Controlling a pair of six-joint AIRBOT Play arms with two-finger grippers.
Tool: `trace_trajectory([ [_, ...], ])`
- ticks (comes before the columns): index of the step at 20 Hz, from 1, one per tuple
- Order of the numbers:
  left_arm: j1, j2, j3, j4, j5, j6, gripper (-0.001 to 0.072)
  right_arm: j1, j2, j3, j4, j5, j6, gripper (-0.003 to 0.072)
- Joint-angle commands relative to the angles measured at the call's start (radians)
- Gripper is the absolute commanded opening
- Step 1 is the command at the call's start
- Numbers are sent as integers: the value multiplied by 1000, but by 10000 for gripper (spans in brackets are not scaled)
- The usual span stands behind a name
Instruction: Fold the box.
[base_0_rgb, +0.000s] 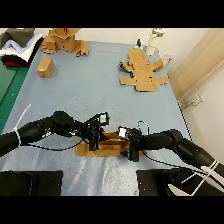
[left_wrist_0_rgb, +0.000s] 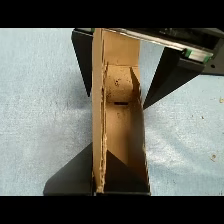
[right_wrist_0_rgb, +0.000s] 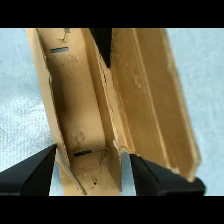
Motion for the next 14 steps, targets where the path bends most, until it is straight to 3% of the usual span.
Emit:
trace_trajectory([
  [1, 0, 1, 0, 0, 0, 0, 14, -3, -5, 2, -3, -37, 1, 720],
  [5, 0, 1, 0, 0, 1, 0, 15, -3, 7, 2, -26, -100, 0, 720],
  [14, 0, 1, 0, 0, 1, 0, 15, -3, -11, 1, 64, -92, -163, 720],
])
